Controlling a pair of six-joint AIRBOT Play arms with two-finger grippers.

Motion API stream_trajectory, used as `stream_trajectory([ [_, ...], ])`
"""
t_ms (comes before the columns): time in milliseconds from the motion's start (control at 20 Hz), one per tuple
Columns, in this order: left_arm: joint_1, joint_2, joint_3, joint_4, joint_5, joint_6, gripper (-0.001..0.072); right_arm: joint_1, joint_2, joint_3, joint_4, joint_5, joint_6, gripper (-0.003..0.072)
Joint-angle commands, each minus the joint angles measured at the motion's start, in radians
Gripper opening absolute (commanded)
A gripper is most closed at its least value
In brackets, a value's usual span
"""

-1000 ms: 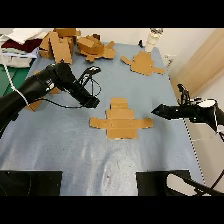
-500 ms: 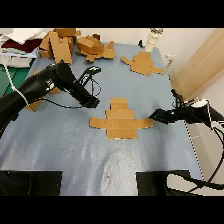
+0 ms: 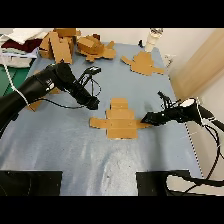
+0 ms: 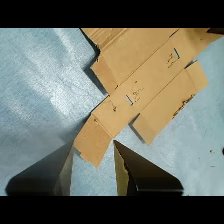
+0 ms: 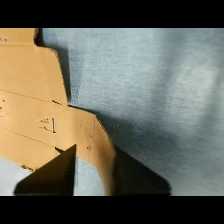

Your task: Fold the box.

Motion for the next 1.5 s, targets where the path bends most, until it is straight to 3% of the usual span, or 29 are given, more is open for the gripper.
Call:
stream_trajectory([
  [0, -0.001, -0.001, 0.000, 0.000, 0.005, 0.001, 0.0382, 0.025, -0.012, 0.000, 0.000, -0.001, -0.008, 0.0266],
  [100, -0.001, 0.000, 0.000, 0.000, 0.029, 0.001, 0.0382, 0.027, -0.012, 0.000, 0.001, 0.000, -0.010, 0.0148],
  [150, -0.001, 0.000, 0.000, 0.000, 0.033, 0.002, 0.0382, 0.029, -0.012, 0.000, 0.000, 0.000, -0.016, 0.0145],
  [250, -0.002, 0.000, 0.000, 0.000, 0.033, 0.002, 0.0382, 0.035, -0.012, 0.000, 0.002, 0.005, -0.019, 0.0003],
  [500, -0.001, -0.002, -0.001, 0.000, -0.016, 0.002, 0.0383, 0.107, 0.013, -0.020, 0.146, 0.031, -0.180, 0.0000],
  [700, 0.027, -0.013, -0.044, 0.001, -0.052, 0.015, 0.0383, 0.205, 0.154, -0.172, 0.145, -0.158, -0.200, 0.0000],
  [950, 0.167, -0.033, -0.103, -0.080, -0.045, 0.020, 0.0386, 0.239, 0.354, -0.310, 0.172, -0.259, -0.211, 0.0000],
  [1050, 0.214, -0.057, -0.121, -0.202, -0.056, 0.047, 0.0607, 0.239, 0.427, -0.351, 0.194, -0.286, -0.211, 0.0001],
  [1450, 0.208, -0.168, -0.121, -0.415, -0.077, 0.177, 0.0601, 0.288, 0.505, -0.445, 0.245, -0.282, -0.209, 0.0001],
])
